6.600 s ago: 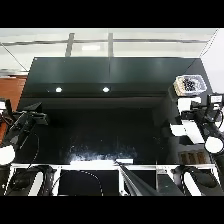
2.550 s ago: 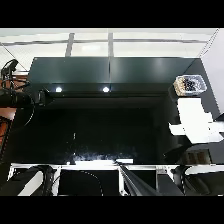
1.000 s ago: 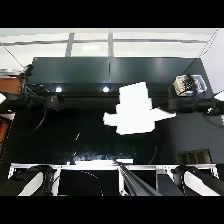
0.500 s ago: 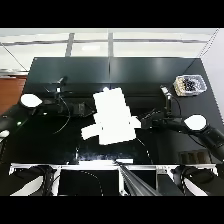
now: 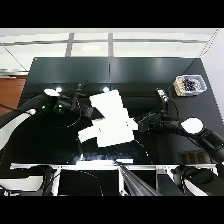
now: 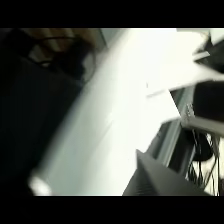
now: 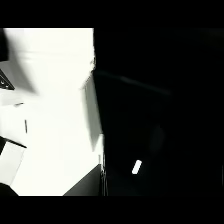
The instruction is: Fold the box and place the chain.
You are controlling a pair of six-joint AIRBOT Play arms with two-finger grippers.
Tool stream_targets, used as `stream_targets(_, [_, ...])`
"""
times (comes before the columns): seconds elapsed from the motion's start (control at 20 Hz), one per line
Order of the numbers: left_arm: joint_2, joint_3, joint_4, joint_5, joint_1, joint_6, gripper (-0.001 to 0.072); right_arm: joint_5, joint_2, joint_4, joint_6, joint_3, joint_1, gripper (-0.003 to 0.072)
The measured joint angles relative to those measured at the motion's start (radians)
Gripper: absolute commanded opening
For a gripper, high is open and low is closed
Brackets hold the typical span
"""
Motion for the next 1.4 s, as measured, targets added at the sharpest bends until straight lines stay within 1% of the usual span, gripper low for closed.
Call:
stream_targets(0.05, [-0.023, 0.023, 0.016, -0.043, 0.000, 0.034, 0.0331, 0.002, 0.000, 0.001, 0.000, 0.000, 0.000, 0.0010])
stream_targets(0.1, [-0.039, 0.040, 0.039, -0.071, 0.000, 0.058, 0.0317, 0.003, 0.000, 0.000, 0.000, 0.000, 0.001, 0.0010])
stream_targets(0.15, [-0.051, 0.057, 0.067, -0.096, 0.000, 0.079, 0.0147, 0.003, 0.000, 0.000, 0.001, 0.000, 0.001, 0.0010])
stream_targets(0.2, [-0.061, 0.070, 0.085, -0.111, 0.000, 0.098, 0.0056, 0.003, 0.000, 0.000, 0.003, 0.000, 0.001, 0.0010])
stream_targets(0.3, [-0.071, 0.090, 0.109, -0.147, 0.000, 0.142, 0.0028, 0.005, 0.000, 0.000, 0.003, 0.000, 0.001, 0.0011])
stream_targets(0.35, [-0.076, 0.097, 0.119, -0.159, -0.001, 0.166, 0.0027, 0.005, 0.000, -0.002, 0.004, 0.000, 0.000, 0.0028])
stream_targets(0.4, [-0.077, 0.103, 0.128, -0.168, 0.000, 0.182, 0.0026, 0.006, 0.000, -0.006, 0.011, 0.000, -0.005, 0.0243])
stream_targets(0.45, [-0.079, 0.107, 0.142, -0.166, 0.000, 0.193, 0.0025, 0.006, 0.000, -0.013, 0.020, 0.000, -0.015, 0.0546])
stream_targets(0.5, [-0.078, 0.110, 0.147, -0.172, 0.000, 0.203, 0.0024, 0.012, 0.000, -0.021, 0.037, 0.000, -0.029, 0.0629])
stream_targets(0.65, [-0.056, 0.114, 0.155, -0.184, -0.011, 0.217, 0.0021, 0.067, 0.001, -0.061, 0.070, 0.006, -0.091, 0.0629])
stream_targets(0.75, [-0.015, 0.115, 0.187, -0.175, -0.031, 0.221, 0.0021, 0.127, 0.002, -0.135, 0.084, 0.026, -0.144, 0.0629])
stream_targets(0.85, [0.051, 0.110, 0.218, -0.139, -0.063, 0.225, 0.0023, 0.194, 0.002, -0.233, 0.088, 0.056, -0.196, 0.0629])
stream_targets(0.95, [0.130, 0.095, 0.243, -0.086, -0.103, 0.253, 0.0023, 0.233, 0.002, -0.353, 0.091, 0.085, -0.240, 0.0629])
stream_targets(1.05, [0.189, 0.076, 0.266, -0.042, -0.137, 0.325, 0.0024, 0.243, 0.002, -0.480, 0.091, 0.106, -0.267, 0.0629])
stream_targets(1.15, [0.217, 0.055, 0.283, 0.020, -0.162, 0.402, 0.0024, 0.218, 0.002, -0.547, 0.091, 0.119, -0.279, 0.0629])
stream_targets(1.25, [0.216, 0.032, 0.294, 0.079, -0.184, 0.462, 0.0024, 0.192, 0.002, -0.533, 0.023, 0.125, -0.282, 0.0629])
stream_targets(1.4, [0.188, 0.003, 0.303, 0.167, -0.216, 0.538, 0.0025, 0.172, 0.002, -0.425, -0.237, 0.129, -0.257, 0.0629])
